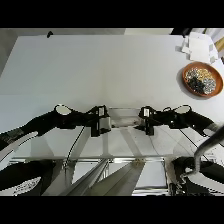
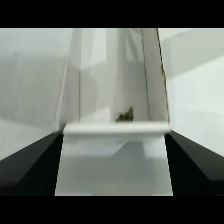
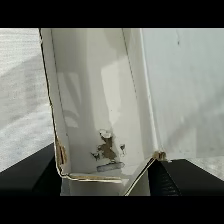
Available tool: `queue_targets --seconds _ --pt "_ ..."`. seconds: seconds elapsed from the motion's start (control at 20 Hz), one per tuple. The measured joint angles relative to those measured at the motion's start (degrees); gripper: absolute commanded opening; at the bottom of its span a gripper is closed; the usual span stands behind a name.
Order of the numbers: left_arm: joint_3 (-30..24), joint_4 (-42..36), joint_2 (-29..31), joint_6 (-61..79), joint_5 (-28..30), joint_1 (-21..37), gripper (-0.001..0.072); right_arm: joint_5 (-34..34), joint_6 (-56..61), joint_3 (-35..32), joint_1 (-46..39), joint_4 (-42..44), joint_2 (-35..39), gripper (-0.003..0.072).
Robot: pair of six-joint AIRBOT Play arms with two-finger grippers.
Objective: Fold the box and place the chain.
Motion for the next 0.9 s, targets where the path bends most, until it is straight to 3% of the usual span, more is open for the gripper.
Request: queue_targets --seconds 0.4,0.9 --pt "0.0 1.33 0.46 1.51 -1.57 2.14 0.0709 0.11 -0.17 0.0 0.0 -0.09 0.0 0.0335" --pt "0.0 -2.34 -1.86 6.16 -0.55 -0.81 0.0708 0.2 -0.28 0.0 0.0 -0.15 0.02 0.0335"
